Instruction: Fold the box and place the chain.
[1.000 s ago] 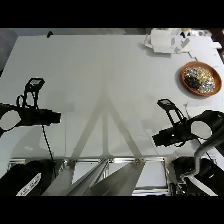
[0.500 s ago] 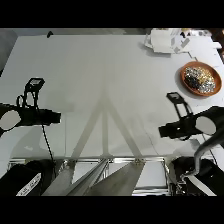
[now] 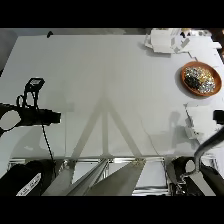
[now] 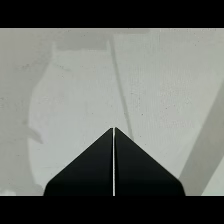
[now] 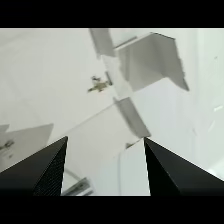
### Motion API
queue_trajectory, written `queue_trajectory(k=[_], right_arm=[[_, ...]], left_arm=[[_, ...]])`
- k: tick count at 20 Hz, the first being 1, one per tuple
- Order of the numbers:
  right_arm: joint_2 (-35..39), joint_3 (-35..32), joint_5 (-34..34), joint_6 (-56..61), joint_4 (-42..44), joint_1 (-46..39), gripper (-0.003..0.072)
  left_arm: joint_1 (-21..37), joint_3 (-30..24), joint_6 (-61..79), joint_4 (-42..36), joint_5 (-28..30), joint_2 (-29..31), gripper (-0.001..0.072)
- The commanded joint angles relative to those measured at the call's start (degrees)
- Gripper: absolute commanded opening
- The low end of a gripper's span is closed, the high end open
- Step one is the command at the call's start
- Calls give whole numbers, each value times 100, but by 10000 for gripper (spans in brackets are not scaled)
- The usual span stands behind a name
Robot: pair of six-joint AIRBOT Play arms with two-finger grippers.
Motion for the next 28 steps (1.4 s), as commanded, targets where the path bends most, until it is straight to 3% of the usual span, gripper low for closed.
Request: queue_trajectory(k=[1, 5, 10, 11, 14, 17, 21, 28], right_arm=[[-1174, 787, -190, -575, -317, -911, 526], [-2177, 1537, 17, -1047, -555, -922, 516], [-3005, 1554, 79, -1222, -951, -922, 489], [-3139, 1554, 46, -1220, -970, -922, 430], [-3495, 1554, -9, -994, -1054, -922, 344], [-3665, 1554, 264, -920, -999, -920, 26], [-3445, 1554, 1019, -1080, -730, -662, 16], [-1471, 1237, 861, -1346, 1937, 1045, 15]], left_arm=[[4, -2, 0, 0, 0, 4, 8], [4, -2, 0, 0, 0, 4, 8], [4, -2, 0, 0, 0, 4, 8], [4, -2, 0, 0, 2, 4, 8], [4, -2, 0, -2, 0, 4, 8], [4, -2, 2, 0, 0, 4, 8], [4, -2, 0, -2, 0, 4, 8], [4, -2, 0, 0, 2, 4, 8]])
